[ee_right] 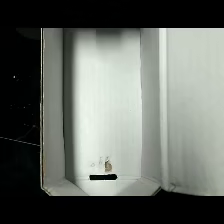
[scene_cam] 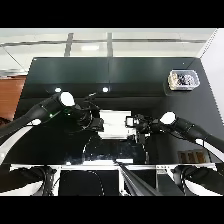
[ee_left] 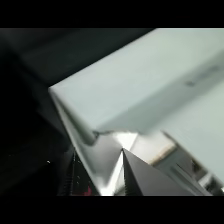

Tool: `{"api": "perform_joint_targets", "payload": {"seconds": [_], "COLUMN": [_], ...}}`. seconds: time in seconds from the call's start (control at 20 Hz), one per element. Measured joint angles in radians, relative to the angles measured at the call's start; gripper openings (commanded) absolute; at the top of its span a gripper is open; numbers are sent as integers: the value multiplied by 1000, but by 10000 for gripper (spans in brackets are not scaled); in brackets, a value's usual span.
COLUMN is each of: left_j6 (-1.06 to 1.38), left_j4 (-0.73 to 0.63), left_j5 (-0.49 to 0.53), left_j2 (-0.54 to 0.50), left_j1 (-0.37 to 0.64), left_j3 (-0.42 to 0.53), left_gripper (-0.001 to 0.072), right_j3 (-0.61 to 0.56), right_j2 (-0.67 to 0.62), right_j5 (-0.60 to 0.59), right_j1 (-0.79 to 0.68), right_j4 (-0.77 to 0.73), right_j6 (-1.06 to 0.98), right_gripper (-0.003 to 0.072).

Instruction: Fold the box and place the chain.

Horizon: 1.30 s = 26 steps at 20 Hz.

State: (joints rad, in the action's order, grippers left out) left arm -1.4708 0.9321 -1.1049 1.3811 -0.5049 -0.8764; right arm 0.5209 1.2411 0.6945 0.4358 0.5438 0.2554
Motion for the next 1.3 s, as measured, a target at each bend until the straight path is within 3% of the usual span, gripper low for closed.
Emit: {"api": "perform_joint_targets", "payload": {"seconds": [0.3, 0.6, 0.9, 1.0, 1.1, 1.15, 1.2, 1.3], "left_j6": [-263, -560, -711, -734, -744, -748, -752, -761], "left_j4": [202, 428, 503, 504, 503, 499, 500, 499], "left_j5": [42, 14, -3, -3, -2, 0, -1, -1], "left_j2": [0, 27, 81, 91, 97, 98, 99, 100], "left_j1": [-108, -233, -285, -290, -292, -293, -293, -294], "left_j3": [-33, -124, -162, -164, -166, -167, -167, -167], "left_gripper": [350, 350, 349, 291, 151, 116, 21, 21], "right_j3": [0, 0, 0, 0, 0, 0, 0, 0], "right_j2": [0, 0, 0, 0, 0, 0, 0, 0], "right_j5": [0, 0, 0, 0, 0, 0, 0, 0], "right_j1": [0, 0, 0, 0, 0, 0, 0, 0], "right_j4": [0, 0, 0, 0, 0, 0, 0, -1], "right_j6": [0, 0, 0, 0, 0, 0, 0, -2], "right_gripper": [124, 124, 125, 124, 124, 125, 125, 125]}}
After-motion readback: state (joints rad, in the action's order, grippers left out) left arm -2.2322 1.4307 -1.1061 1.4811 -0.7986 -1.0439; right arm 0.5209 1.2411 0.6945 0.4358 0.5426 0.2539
